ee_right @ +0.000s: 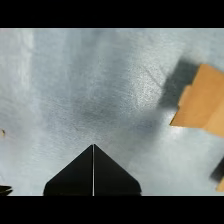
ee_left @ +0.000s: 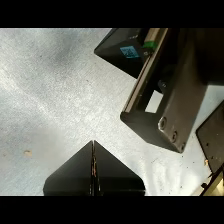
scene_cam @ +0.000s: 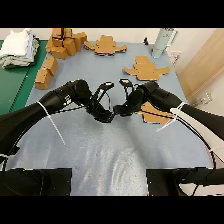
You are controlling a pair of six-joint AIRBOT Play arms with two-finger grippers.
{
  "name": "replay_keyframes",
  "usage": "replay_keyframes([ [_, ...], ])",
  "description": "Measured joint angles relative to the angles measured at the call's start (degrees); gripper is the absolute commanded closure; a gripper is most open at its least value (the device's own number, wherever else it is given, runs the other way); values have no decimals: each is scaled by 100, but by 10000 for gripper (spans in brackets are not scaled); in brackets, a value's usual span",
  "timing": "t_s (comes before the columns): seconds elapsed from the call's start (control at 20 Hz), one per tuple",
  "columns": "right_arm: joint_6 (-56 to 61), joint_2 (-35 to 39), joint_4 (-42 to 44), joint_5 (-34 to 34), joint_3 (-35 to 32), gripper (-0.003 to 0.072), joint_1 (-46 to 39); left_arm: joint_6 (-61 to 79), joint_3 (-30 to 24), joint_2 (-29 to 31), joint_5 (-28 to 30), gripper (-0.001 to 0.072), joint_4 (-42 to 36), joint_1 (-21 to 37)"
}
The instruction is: Fold the box.
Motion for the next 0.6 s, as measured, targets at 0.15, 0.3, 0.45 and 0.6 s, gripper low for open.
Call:
replay_keyframes([
  [0.15, 584, 37, -820, -940, 634, 264, -396, 0, 0, 0, 4, 697, 2, 0],
  [0.3, 507, 52, -1731, -2002, 1198, 264, -1445, 2, 0, 0, 170, 697, 0, 0],
  [0.45, -131, -26, -1919, -2341, 1421, 263, -2914, 2, 0, 0, 490, 697, -35, 0],
  [0.6, -1261, -280, -1215, -2247, 1510, 263, -4483, 2, 0, 0, 809, 697, -173, 0],
])
